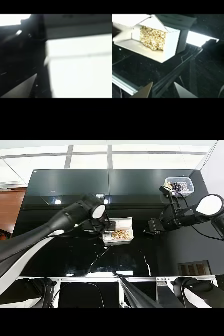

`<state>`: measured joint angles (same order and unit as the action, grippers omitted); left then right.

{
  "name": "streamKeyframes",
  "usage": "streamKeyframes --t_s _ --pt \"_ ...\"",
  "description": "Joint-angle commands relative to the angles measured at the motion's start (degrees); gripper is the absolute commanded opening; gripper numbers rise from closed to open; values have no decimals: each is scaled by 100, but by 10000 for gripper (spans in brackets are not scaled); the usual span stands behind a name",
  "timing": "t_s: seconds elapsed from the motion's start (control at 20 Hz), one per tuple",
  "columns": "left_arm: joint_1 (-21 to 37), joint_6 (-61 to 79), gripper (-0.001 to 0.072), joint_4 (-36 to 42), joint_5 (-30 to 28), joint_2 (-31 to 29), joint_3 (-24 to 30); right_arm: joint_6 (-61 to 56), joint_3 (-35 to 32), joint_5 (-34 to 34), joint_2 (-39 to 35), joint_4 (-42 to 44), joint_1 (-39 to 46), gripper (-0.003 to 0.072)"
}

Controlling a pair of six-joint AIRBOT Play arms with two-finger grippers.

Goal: Fold the box and place the chain.

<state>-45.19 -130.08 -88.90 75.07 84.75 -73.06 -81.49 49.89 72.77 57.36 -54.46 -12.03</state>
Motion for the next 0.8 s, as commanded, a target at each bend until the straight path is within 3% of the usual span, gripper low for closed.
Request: streamKeyframes --t_s 0.0,0.15,0.35,0.4,0.5,0.6,0.7,0.75 --pt "-17 688 382 -938 710 -726 -129 -7 -2 4 -4 -4 -4 315" --pt "251 734 380 -1735 1003 -1637 297 -7 -2 -55 -4 -4 -4 315" --pt "1788 734 379 -1482 802 -2778 2031 -7 -2 -98 -4 -4 -4 315" --pt "2288 734 380 -1021 509 -2988 2509 -4 -2 -92 -4 -2 -7 315" --pt "3322 1537 379 953 -656 -3257 3467 -4 -2 -103 -4 -4 -4 315" --pt "3832 3963 379 3220 -1631 -3250 4186 -4 -2 -92 -4 -2 -7 315" --pt "3842 6933 380 4566 -1746 -3143 4538 -4 -2 -83 -4 -4 -4 315" --pt "3744 8120 382 4787 -1646 -3069 4592 -4 -2 -76 -4 -4 -4 315"
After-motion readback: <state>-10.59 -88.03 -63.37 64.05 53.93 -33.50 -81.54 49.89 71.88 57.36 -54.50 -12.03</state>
